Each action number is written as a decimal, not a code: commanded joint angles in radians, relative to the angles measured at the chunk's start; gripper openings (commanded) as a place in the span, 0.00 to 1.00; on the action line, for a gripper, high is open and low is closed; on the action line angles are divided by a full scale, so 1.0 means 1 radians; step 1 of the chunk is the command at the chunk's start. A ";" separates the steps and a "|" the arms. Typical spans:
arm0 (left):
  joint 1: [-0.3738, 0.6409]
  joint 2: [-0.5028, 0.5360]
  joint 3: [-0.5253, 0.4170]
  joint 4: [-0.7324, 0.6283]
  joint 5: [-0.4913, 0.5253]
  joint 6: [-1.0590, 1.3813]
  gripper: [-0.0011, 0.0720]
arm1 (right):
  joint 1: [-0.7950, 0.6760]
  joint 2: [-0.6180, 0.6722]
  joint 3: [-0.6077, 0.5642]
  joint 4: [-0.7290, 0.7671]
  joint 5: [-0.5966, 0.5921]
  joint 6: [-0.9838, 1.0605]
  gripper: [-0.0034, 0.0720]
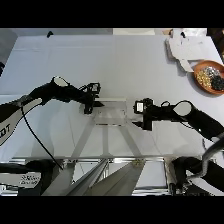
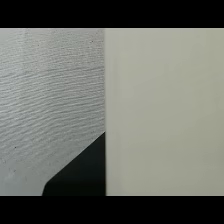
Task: Fold the box and place the chain.
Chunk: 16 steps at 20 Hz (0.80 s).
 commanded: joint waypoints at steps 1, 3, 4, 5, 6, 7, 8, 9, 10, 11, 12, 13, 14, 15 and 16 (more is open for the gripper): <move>0.000 0.000 0.000 0.000 0.000 0.000 0.03 | 0.001 -0.073 0.000 0.073 -0.037 -0.066 0.95; 0.000 0.000 0.000 0.000 0.000 0.000 0.03 | 0.002 -0.098 0.000 0.159 -0.043 -0.125 0.95; 0.000 0.000 0.000 0.000 0.000 0.000 0.03 | 0.005 -0.109 0.000 0.199 -0.047 -0.150 0.95; 0.000 0.000 0.000 0.000 0.000 0.000 0.03 | 0.016 -0.117 -0.001 0.191 -0.060 -0.155 0.95; 0.000 0.000 0.000 0.000 0.000 0.000 0.03 | 0.034 -0.121 -0.003 0.177 -0.080 -0.162 0.95; 0.000 0.000 0.000 0.000 0.000 0.000 0.03 | 0.055 -0.122 -0.006 0.173 -0.100 -0.170 0.95; 0.000 0.000 0.000 0.000 0.000 0.000 0.03 | 0.075 -0.122 -0.007 0.177 -0.116 -0.169 0.95; 0.000 0.000 0.000 0.000 0.000 0.000 0.03 | 0.089 -0.122 -0.007 0.176 -0.116 -0.169 0.95; 0.000 0.000 0.000 0.000 0.000 0.000 0.03 | 0.098 -0.122 -0.008 0.169 -0.117 -0.169 0.95; 0.000 0.000 0.000 0.000 0.000 0.000 0.03 | 0.100 -0.122 -0.008 0.164 -0.117 -0.168 0.95; 0.000 0.000 0.000 0.000 0.000 0.000 0.03 | 0.100 -0.122 -0.008 0.165 -0.118 -0.162 0.95; 0.000 0.000 0.000 0.000 0.000 0.000 0.03 | 0.100 -0.122 -0.008 0.165 -0.119 -0.133 0.95; 0.000 0.000 0.000 0.000 0.000 0.000 0.03 | 0.100 -0.122 -0.008 0.163 -0.119 -0.092 0.95; 0.000 0.000 0.000 0.000 0.000 0.000 0.03 | 0.100 -0.122 -0.008 0.161 -0.119 -0.062 0.95; 0.000 0.000 0.000 0.000 0.000 0.000 0.03 | 0.100 -0.122 -0.008 0.161 -0.119 -0.050 0.95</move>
